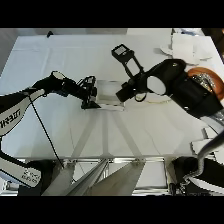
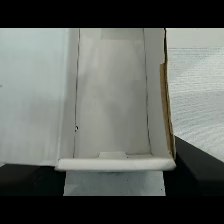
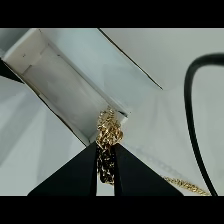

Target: Fold the box and place the chain.

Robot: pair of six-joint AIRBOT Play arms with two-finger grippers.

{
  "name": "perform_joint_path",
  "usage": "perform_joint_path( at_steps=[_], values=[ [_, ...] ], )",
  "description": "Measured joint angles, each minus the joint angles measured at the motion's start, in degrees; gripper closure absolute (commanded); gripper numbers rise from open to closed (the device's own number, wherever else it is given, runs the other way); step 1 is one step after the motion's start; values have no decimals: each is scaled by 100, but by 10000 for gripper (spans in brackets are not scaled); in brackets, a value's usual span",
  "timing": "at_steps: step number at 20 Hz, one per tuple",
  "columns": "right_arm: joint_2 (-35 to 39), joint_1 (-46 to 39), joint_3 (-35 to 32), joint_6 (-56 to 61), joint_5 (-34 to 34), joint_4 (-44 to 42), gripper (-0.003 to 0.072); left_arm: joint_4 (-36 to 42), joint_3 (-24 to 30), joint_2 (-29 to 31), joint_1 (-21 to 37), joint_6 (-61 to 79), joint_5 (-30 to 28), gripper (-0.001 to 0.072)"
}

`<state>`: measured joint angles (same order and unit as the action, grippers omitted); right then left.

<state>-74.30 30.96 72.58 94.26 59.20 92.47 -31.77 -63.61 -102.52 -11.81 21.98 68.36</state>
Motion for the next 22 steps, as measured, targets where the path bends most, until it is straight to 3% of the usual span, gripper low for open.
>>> perform_joint_path(
  at_steps=[11, 13, 14, 18, 22],
  values=[
    [-1355, 68, 0, 181, -1054, -254, 666, 0, 0, 0, 0, 0, 0, 389],
    [-1508, 68, 0, 192, -1099, -256, 473, 0, 0, 0, 0, 0, 2, 389],
    [-1539, 68, -2, 188, -1115, -251, 452, 0, 0, 0, 0, 0, 0, 389],
    [-1303, 68, 17, 149, -929, 131, 427, 0, 0, 0, 0, 0, 0, 389],
    [-544, -181, 26, 129, -223, 1187, 415, 0, 0, 0, 0, 2, 0, 389]
  ],
)
